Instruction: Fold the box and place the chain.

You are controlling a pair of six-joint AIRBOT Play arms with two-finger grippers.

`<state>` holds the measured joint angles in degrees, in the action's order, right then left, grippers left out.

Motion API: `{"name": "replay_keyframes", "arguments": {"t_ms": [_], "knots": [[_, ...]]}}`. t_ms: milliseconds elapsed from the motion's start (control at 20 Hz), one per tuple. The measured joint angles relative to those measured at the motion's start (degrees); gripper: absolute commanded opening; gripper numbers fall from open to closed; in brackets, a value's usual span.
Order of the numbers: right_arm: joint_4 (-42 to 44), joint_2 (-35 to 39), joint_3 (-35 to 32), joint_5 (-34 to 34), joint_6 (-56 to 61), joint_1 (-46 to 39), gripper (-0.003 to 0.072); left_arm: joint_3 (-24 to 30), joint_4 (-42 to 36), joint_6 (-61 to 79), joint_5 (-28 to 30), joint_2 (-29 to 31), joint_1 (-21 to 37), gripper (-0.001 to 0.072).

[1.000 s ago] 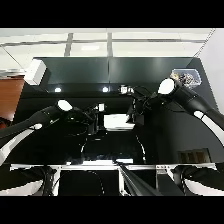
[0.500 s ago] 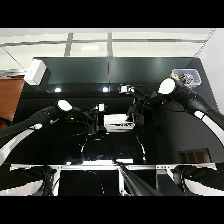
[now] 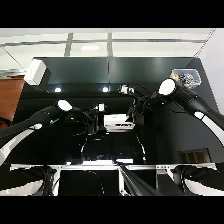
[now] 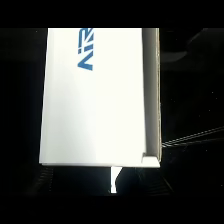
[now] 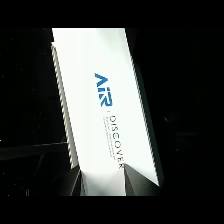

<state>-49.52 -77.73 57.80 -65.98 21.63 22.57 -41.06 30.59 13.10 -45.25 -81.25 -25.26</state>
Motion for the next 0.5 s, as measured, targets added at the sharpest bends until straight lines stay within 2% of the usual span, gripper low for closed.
{"name": "replay_keyframes", "arguments": {"t_ms": [100, 150, 200, 500], "knots": [[0.0, 0.0, 0.0, -0.1, 0.0, 0.0, 0.0273, 0.0, 0.0, 0.0, 0.0, 0.0, 0.0, 0.0292], [-0.1, 0.0, 0.0, -0.2, 0.0, 0.0, 0.0345, 0.0, 0.0, 0.0, 0.0, 0.0, 0.0, 0.0292], [-0.2, -0.1, 0.0, -0.4, 0.2, 0.0, 0.0353, 0.0, 0.0, 0.0, 0.0, 0.0, 0.0, 0.0292], [-0.3, -0.1, 0.0, -0.5, 0.1, 0.0, 0.0352, 0.0, 0.0, 0.0, 0.0, 0.0, 0.0, 0.0292]]}}
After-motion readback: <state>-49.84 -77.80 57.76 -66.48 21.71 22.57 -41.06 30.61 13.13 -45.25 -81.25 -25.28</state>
